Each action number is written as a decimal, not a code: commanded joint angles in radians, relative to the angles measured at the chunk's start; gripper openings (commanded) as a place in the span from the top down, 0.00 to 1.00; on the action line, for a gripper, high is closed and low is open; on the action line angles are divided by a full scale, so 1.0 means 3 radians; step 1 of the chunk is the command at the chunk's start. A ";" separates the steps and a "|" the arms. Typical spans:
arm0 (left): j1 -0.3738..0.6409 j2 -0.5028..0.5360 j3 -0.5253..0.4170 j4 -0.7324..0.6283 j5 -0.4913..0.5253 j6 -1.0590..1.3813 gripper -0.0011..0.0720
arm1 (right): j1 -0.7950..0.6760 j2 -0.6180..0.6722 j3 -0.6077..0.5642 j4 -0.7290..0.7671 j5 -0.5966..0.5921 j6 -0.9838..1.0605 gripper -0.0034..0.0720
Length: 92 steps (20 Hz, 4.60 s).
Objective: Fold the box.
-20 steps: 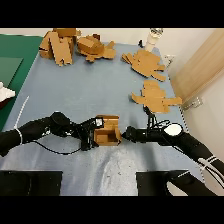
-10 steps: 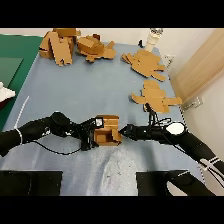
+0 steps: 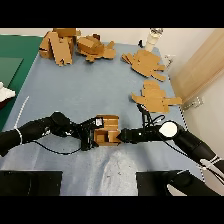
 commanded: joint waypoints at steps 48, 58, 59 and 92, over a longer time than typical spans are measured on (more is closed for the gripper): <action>0.0000 0.0001 0.0003 0.0000 0.0008 0.0001 0.12 | 0.1401 -0.1965 0.1776 -0.2261 0.1364 0.2822 0.94; 0.0001 0.0001 0.0003 0.0001 0.0006 0.0001 0.12 | 0.1401 -0.1813 0.1778 -0.2274 0.1381 0.2771 0.44; 0.0000 0.0001 0.0003 0.0001 0.0006 0.0001 0.12 | 0.1401 -0.1745 0.1778 -0.2275 0.1382 0.2780 0.44; 0.0001 0.0001 0.0003 0.0001 -0.0003 0.0000 0.12 | -0.0922 -0.2354 0.1091 0.2743 0.1853 -0.3110 0.96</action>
